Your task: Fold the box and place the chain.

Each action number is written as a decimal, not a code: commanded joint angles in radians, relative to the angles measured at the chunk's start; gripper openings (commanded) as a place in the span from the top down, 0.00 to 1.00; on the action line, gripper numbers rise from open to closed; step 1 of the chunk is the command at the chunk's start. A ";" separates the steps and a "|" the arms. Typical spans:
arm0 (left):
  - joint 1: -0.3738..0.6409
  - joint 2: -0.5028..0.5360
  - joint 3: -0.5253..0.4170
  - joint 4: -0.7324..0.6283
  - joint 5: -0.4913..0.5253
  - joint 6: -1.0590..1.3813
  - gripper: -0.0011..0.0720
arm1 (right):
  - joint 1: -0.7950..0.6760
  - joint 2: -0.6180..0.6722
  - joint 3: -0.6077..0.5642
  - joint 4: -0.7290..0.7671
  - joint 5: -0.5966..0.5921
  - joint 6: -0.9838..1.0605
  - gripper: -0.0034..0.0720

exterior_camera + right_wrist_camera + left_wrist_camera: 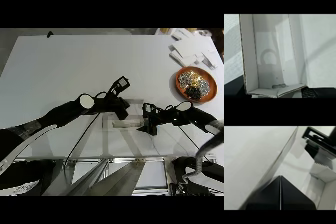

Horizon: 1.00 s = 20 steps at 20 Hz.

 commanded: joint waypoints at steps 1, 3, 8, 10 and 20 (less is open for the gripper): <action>-0.001 -0.059 0.001 -0.072 0.035 -0.025 0.98 | 0.000 0.000 0.000 0.000 0.001 0.000 0.41; -0.001 -0.077 0.001 -0.073 0.019 -0.026 0.98 | 0.000 0.000 0.000 0.000 0.001 0.000 0.41; 0.002 -0.050 0.001 -0.052 -0.007 -0.025 0.98 | 0.000 0.000 0.000 0.000 0.001 0.000 0.41; 0.015 0.020 0.001 0.018 -0.018 -0.025 0.98 | 0.000 0.000 0.000 0.000 0.001 0.000 0.41; 0.059 0.233 0.001 0.888 -0.467 -0.402 0.98 | 0.000 0.000 0.000 0.000 0.001 0.000 0.41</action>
